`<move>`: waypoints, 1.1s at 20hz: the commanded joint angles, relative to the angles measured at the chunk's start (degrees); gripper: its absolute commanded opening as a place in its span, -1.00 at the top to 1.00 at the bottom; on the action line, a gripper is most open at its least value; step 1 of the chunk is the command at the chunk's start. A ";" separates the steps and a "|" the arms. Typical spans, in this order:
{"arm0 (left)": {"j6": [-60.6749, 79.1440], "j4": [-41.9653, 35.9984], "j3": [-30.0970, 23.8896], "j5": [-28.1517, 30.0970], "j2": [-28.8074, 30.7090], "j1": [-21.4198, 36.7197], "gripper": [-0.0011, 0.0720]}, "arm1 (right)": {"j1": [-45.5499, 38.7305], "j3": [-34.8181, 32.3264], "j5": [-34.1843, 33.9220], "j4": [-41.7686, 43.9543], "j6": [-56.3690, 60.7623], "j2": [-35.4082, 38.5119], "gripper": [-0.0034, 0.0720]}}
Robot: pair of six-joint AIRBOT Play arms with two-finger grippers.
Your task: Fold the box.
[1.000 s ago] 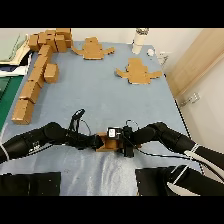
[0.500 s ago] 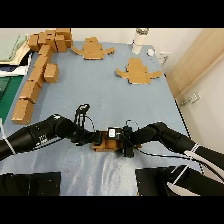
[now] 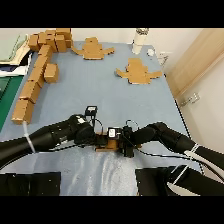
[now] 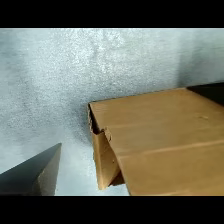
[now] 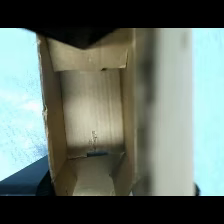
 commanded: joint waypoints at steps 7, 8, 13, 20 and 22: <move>-3.32 4.15 8.87 -6.62 -9.05 -2.78 -0.31 | 0.02 -0.02 0.00 0.00 0.00 0.04 -0.42; -3.37 4.15 8.87 -6.64 -9.14 -2.75 -0.30 | 0.02 -0.02 0.00 0.00 0.00 0.04 -0.42; -3.43 4.13 8.87 -6.05 -9.81 -3.23 0.88 | 0.02 -0.02 0.00 0.00 0.00 0.04 -0.42; -3.45 3.61 8.94 -6.73 -10.75 -4.28 0.93 | 0.02 -0.02 0.00 0.00 0.02 0.04 -0.42; -3.41 3.23 9.05 -7.87 -10.60 -4.28 0.65 | 0.02 -0.02 0.00 0.00 0.00 0.04 -0.42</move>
